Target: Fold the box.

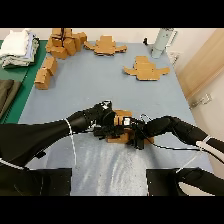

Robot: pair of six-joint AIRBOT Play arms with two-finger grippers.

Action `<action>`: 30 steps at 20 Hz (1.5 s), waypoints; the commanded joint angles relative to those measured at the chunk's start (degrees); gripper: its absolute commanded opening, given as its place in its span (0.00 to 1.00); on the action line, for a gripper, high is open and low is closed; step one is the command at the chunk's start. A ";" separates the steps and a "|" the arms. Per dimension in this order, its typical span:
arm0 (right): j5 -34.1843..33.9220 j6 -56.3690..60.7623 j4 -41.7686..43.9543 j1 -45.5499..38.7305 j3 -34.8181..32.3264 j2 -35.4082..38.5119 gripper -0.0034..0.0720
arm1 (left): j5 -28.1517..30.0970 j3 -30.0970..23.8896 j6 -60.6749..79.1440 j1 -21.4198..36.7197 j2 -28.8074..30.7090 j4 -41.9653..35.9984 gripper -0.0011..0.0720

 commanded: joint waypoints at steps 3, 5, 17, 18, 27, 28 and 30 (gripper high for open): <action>0.02 0.00 0.02 -0.02 -0.02 -0.02 0.78 | 0.07 0.04 -0.07 0.44 -1.70 1.03 0.66; 0.00 0.00 0.00 -0.02 -0.02 -0.02 0.78 | 0.15 0.07 -0.83 0.98 -1.70 1.03 0.47; 0.00 0.00 0.02 -0.02 -0.02 -0.02 0.78 | -0.09 0.68 -0.92 0.68 -1.70 0.59 0.45; 0.00 0.00 0.00 -0.02 -0.02 -0.02 0.78 | -1.18 0.96 -0.92 0.87 -1.70 0.59 0.59; 0.00 0.00 0.00 -0.02 -0.02 -0.02 0.78 | -9.29 4.46 -0.66 2.54 -1.70 0.55 0.59; 0.00 0.00 0.00 -0.02 -0.02 -0.02 0.78 | -11.28 5.09 0.57 3.28 -1.68 -0.28 0.59; 0.00 0.00 0.00 -0.02 -0.02 -0.02 0.78 | -14.51 6.43 3.87 5.14 -1.51 -3.28 0.59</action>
